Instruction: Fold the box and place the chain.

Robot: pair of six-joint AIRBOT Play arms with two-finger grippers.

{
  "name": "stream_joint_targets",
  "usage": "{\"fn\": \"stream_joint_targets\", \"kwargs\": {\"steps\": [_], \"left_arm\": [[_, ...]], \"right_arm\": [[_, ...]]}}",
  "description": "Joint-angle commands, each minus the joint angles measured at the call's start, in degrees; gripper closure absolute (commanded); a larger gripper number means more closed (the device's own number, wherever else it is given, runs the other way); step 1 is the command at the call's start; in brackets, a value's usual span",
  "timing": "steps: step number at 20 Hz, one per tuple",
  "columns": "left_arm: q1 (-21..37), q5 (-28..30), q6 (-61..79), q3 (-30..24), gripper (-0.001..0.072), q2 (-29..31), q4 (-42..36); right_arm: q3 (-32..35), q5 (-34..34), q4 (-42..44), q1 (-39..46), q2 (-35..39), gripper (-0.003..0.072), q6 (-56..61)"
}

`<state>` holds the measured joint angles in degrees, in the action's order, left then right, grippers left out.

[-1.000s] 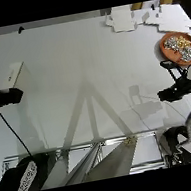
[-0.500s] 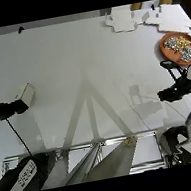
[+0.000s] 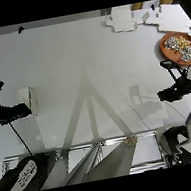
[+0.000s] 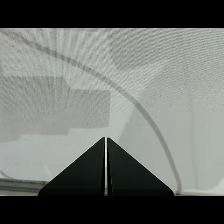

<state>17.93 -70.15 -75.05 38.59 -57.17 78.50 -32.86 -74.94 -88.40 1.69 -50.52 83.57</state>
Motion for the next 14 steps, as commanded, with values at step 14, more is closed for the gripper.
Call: {"fn": "stream_joint_targets", "kwargs": {"steps": [14], "left_arm": [[-3.0,1.4,0.0,0.0,0.002,20.5,2.6]], "right_arm": [[0.0,0.0,0.0,0.0,0.0,0.0668,0.0]]}}
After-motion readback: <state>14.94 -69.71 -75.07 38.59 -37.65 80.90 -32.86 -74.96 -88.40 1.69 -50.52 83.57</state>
